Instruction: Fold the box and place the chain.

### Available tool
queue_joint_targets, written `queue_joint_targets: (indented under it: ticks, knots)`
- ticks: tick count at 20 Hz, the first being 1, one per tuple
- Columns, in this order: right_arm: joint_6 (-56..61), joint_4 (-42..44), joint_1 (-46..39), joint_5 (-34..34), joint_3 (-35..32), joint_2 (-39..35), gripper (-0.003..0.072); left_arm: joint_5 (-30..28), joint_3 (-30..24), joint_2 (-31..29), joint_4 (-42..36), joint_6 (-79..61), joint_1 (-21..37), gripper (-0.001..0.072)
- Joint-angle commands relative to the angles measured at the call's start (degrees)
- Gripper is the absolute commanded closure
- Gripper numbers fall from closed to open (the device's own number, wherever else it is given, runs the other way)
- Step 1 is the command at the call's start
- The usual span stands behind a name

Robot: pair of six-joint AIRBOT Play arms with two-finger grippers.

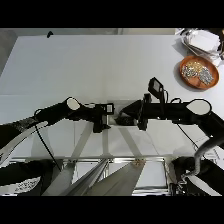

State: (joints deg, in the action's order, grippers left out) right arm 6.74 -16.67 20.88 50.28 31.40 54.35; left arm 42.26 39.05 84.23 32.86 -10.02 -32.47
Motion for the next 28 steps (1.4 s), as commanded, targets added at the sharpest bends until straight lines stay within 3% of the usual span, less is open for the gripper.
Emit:
queue_joint_targets:
  ticks: [1, 6, 12, 16, 21, 28]
  knots:
    - [2.38, -0.17, 0.72, -0.15, 0.02, 4.94, 0.0670, 0.00, -0.02, -0.02, 0.02, 0.00, -0.02, 0.0434]
    - [2.56, -0.07, 2.69, -0.74, 0.02, 9.53, 0.0666, -0.02, -0.02, -0.02, 0.02, -0.02, -0.02, 0.0434]
    - [6.99, -0.04, 4.04, -6.86, 0.07, 9.92, 0.0494, -0.02, -0.02, -0.02, 0.02, 0.00, -0.02, 0.0434]
    - [6.97, -0.13, 2.08, -1.01, 1.84, 8.41, 0.0491, -0.02, -0.02, -0.02, 0.02, -0.02, -0.02, 0.0434]
    - [7.06, -4.04, -7.87, 10.36, 9.33, 4.48, 0.0532, 0.00, -0.02, -0.02, 0.02, -0.02, -0.02, 0.0434]
    - [7.87, -7.63, -11.72, 3.82, 16.35, 9.99, 0.0532, -0.02, -0.02, -0.02, 0.02, 0.00, -0.02, 0.0434]
